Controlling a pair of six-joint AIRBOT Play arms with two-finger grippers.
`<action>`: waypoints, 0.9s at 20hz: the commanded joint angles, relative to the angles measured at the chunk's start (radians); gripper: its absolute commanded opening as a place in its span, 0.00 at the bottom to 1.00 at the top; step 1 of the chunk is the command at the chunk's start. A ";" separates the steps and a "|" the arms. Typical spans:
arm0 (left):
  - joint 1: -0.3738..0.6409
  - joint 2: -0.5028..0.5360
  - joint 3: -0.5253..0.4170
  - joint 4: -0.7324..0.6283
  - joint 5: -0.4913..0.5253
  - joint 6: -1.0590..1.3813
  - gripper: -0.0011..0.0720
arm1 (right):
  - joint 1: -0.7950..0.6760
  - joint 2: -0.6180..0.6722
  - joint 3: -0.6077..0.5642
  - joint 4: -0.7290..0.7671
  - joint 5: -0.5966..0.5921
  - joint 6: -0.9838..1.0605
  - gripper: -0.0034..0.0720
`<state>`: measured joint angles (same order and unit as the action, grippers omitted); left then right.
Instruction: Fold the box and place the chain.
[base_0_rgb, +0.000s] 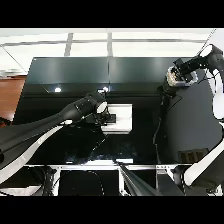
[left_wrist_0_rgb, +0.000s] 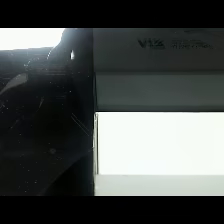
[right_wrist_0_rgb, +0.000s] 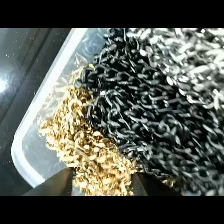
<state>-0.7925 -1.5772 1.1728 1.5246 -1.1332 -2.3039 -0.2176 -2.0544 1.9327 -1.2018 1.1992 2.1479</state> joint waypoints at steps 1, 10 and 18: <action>0.001 -0.001 0.001 0.000 0.003 0.000 0.06 | 0.001 -0.005 0.000 0.023 0.003 -0.117 0.13; 0.001 -0.001 0.001 0.001 0.003 0.000 0.06 | 0.000 0.242 0.000 -0.061 0.072 -0.544 0.06; 0.001 -0.001 0.001 0.001 -0.001 0.000 0.06 | 0.000 0.520 -0.001 0.023 0.137 -0.620 0.06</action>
<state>-0.7921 -1.5772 1.1732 1.5249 -1.1316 -2.3039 -0.2180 -1.6279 1.9320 -1.2369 1.3010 1.5764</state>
